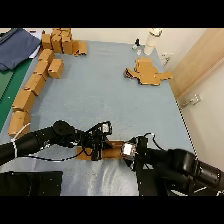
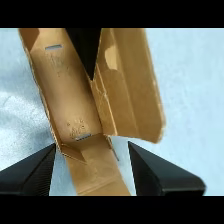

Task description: Fold the box.

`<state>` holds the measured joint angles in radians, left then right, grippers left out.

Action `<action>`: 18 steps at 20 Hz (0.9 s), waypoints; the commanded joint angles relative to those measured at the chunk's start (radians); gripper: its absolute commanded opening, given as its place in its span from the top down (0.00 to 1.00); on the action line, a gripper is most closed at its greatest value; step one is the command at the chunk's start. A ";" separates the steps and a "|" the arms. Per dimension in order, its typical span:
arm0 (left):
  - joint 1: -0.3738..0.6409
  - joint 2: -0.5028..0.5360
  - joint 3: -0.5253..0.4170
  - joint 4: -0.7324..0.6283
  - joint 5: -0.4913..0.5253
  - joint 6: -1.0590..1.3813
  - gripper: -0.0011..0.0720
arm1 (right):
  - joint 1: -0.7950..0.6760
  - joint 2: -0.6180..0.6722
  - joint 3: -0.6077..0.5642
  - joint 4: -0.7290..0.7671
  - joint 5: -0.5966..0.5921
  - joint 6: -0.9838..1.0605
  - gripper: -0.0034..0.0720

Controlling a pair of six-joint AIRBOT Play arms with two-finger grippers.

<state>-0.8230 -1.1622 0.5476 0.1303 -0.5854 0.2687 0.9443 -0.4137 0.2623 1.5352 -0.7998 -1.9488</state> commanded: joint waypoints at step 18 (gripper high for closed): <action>0.000 0.000 0.000 0.000 0.000 0.000 0.97 | -0.477 -0.313 0.063 0.709 -0.132 -0.998 0.00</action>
<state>-0.8230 -1.1622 0.5476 0.1303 -0.5858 0.2691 0.4675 -0.7258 0.3237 2.2383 -0.8860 -2.9387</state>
